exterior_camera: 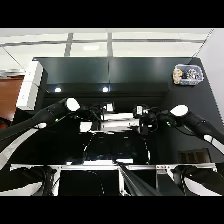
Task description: Fold the box and place the chain.
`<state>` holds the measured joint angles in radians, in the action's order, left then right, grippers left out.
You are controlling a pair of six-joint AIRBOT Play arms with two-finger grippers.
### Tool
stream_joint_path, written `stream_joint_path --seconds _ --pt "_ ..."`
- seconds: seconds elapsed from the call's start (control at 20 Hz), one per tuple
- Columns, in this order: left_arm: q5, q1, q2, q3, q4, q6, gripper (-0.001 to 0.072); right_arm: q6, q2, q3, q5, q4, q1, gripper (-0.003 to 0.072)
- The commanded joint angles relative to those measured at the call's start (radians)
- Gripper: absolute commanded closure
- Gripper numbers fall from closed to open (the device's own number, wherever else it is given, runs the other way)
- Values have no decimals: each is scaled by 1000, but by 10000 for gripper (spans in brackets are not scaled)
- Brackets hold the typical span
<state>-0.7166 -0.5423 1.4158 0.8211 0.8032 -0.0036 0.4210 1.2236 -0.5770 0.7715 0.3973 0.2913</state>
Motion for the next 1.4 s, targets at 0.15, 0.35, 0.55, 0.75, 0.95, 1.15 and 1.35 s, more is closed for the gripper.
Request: stream_joint_path --seconds 0.15,0.35,0.55,0.75,0.95,1.15,1.35 --pt "1 0 0 0 0 0 686 -43 60 -32 36 53 15 -14" --pt "1 0 0 0 0 0 686 -54 93 -32 32 50 43 -14" --pt "2 0 0 0 0 0 686 -114 93 -35 26 95 37 -13" --pt "2 0 0 0 0 0 686 -134 95 -35 12 114 42 -13" --pt "2 0 0 0 0 0 686 -167 100 -38 -17 159 73 -13" --pt "2 0 0 0 0 0 686 -178 103 -42 -17 159 70 -13" --pt "2 0 0 0 0 0 686 -179 103 -42 -18 159 70 -14"
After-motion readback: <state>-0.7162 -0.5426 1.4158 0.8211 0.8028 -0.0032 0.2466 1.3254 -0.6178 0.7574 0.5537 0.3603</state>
